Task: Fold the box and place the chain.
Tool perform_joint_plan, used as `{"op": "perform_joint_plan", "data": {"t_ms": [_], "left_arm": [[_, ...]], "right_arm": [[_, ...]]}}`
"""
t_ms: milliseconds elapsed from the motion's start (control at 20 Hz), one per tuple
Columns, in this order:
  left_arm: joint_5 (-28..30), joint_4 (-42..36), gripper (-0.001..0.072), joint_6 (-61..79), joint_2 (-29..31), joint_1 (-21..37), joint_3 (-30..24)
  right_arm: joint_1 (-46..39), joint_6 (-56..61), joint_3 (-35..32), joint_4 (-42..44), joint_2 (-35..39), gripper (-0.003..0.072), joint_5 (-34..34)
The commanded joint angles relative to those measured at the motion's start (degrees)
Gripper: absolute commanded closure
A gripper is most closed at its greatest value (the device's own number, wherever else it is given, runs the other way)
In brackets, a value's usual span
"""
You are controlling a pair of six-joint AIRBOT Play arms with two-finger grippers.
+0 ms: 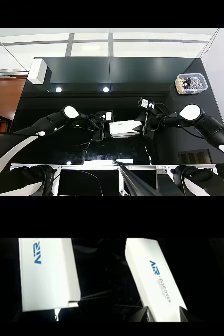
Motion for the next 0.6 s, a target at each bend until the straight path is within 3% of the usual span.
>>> {"op": "perform_joint_plan", "data": {"t_ms": [0,550], "left_arm": [[0.0,0.02,0.022,0.0,-0.02,-0.02,-0.02],[0.0,0.02,0.022,0.0,-0.02,-0.02,-0.02]], "right_arm": [[0.07,-0.02,-0.02,-0.04,-0.46,0.0254,-0.35],[0.09,0.0,-0.02,-0.04,-0.7,0.0254,-0.5]]}}
